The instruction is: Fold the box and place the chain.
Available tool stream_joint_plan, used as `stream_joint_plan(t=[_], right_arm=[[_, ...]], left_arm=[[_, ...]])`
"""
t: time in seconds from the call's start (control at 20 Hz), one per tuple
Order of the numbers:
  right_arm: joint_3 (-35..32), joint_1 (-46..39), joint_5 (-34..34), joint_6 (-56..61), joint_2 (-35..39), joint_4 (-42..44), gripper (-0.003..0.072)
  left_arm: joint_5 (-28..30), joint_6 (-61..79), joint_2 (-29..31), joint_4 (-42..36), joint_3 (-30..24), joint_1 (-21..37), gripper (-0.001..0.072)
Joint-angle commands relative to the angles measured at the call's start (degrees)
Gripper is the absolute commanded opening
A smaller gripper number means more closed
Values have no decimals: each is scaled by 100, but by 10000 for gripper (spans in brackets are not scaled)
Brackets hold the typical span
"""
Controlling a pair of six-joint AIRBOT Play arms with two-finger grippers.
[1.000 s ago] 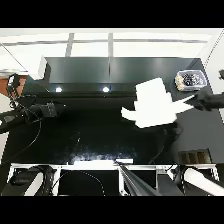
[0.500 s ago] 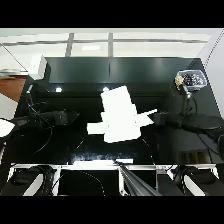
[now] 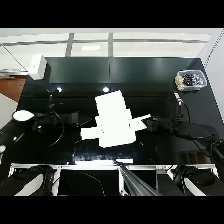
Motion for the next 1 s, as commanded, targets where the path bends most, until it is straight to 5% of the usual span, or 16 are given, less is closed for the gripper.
stream_joint_plan(t=[0.0,0.15,0.3,0.6,0.7,0.85,0.95], right_arm=[[-15,37,-63,46,7,-9,25],[-15,39,-70,61,7,-9,25],[-15,39,-70,63,7,-11,25],[-15,37,-131,63,7,-11,25],[-15,37,-153,61,7,-11,25],[-15,37,-157,61,7,-13,24],[-15,37,-157,61,7,-33,25]], left_arm=[[-44,866,-1132,-581,415,-192,700],[-146,968,-1945,-577,1016,-407,700],[-839,994,-2586,-568,1582,-435,700],[-2439,2009,-3523,-553,2157,-603,699],[-2516,2243,-3611,-555,2170,-603,697],[-2492,2358,-3668,-413,2203,-603,637],[-2426,2358,-3672,-118,2249,-621,486]])
